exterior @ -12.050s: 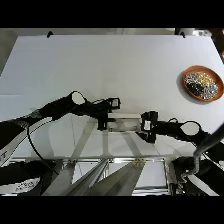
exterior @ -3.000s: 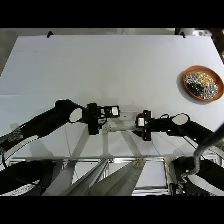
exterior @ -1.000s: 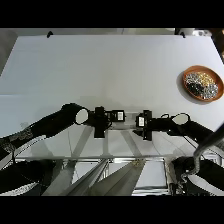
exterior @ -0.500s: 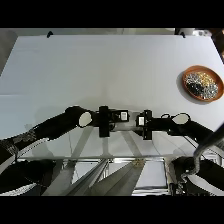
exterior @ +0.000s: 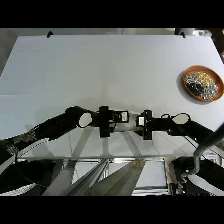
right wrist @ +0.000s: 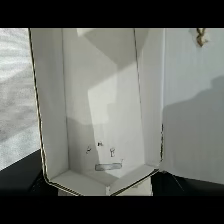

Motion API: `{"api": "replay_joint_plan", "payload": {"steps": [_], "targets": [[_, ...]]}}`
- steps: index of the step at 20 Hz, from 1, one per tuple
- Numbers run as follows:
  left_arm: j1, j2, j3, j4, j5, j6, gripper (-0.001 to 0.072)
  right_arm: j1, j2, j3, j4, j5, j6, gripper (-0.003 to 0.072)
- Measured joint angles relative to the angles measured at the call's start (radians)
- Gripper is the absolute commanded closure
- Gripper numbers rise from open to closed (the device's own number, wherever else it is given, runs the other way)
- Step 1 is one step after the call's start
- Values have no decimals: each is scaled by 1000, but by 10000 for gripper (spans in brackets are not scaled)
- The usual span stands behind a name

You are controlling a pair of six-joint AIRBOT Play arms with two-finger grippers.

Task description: Fold the box and place the chain.

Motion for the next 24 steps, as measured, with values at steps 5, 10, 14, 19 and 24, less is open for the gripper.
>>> {"api": "replay_joint_plan", "payload": {"steps": [5, 10, 14, 19, 24], "targets": [[0, 15, 0, 1, -42, -2, 701, 0, 0, 0, 0, 2, -2, 252], [1, 107, 0, 15, -134, -88, 701, 1, 0, 1, 11, 13, -3, 252], [29, 225, -2, 76, -196, -267, 700, 1, 0, 0, -2, 2, -3, 252], [89, 357, -84, 115, -302, -468, 698, 1, 0, 0, 0, 2, 0, 252], [209, 454, -241, 113, -315, -667, 699, 1, 0, 0, 0, 2, 0, 252]]}}
